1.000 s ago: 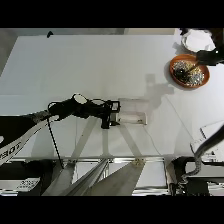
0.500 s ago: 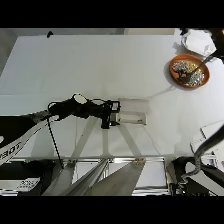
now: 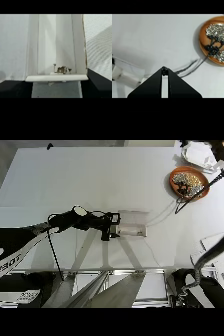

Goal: Fold the box and place the chain.

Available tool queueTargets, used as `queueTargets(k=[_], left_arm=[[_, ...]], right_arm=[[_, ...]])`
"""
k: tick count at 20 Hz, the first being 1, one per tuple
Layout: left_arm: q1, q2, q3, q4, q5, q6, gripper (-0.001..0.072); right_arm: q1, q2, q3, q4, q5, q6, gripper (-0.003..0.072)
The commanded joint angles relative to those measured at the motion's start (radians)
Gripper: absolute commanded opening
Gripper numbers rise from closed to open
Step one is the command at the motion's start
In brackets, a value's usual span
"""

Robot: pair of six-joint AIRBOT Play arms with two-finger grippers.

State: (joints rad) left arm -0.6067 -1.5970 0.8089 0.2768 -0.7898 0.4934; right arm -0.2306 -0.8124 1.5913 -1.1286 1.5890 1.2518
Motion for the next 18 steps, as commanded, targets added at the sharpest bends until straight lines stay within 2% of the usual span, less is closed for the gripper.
queueTargets(k=[1, 5, 9, 11, 14, 18], left_arm=[[0.0, 0.0, 0.001, 0.0, 0.0, 0.0, 0.0066], [0.0, 0.0, 0.001, 0.0, 0.0, 0.0, 0.0066], [0.0, 0.0, 0.001, 0.0, 0.0, 0.0, 0.0066], [0.0, 0.0, 0.001, 0.0, 0.0, 0.0, 0.0066], [0.0, 0.0, 0.001, 0.0, 0.0, 0.0, 0.0066], [0.0, 0.0, 0.001, 0.0, 0.0, 0.0, 0.0066]], right_arm=[[0.001, 0.068, -0.001, 0.097, 0.041, -0.005, 0.0018], [0.001, 0.107, -0.046, 0.217, 0.053, -0.038, 0.0018], [0.001, 0.122, -0.224, 0.321, 0.038, -0.1, 0.0019], [0.019, 0.122, -0.317, 0.354, -0.009, -0.129, 0.0019], [0.11, 0.12, -0.407, 0.352, -0.099, -0.136, 0.0019], [0.311, 0.113, -0.539, 0.341, -0.198, -0.164, 0.0019]])
